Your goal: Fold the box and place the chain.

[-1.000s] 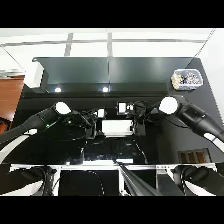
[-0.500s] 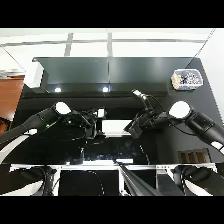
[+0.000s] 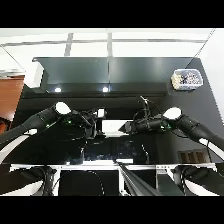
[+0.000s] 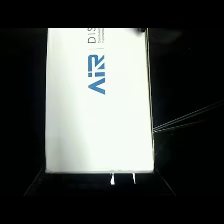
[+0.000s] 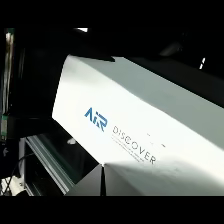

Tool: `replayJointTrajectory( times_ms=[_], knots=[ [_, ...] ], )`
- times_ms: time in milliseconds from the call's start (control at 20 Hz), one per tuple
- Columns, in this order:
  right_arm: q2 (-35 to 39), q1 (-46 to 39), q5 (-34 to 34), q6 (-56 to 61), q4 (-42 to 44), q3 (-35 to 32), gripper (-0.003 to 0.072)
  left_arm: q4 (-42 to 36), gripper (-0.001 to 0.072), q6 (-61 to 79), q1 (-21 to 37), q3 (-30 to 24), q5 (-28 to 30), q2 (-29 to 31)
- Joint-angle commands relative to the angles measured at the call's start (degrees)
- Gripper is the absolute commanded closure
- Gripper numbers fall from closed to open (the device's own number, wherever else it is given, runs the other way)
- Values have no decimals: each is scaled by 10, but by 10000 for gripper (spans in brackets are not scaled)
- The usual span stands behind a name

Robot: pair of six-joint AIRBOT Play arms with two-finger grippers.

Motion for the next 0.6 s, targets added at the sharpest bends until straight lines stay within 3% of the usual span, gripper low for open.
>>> replayJointTrajectory(
  times_ms=[0, 350, 550],
  knots=[
    [-22, 0, -13, 2, 8, -2, 676, 0, 265, -1, 0, 0, -1, 0],
    [-22, 0, -36, 0, -1, -2, 676, 0, 265, -1, 0, 0, -1, 0],
    [-2, -17, 29, -43, -31, 42, 677, 0, 266, -28, 2, 1, -1, 1]
  ],
)
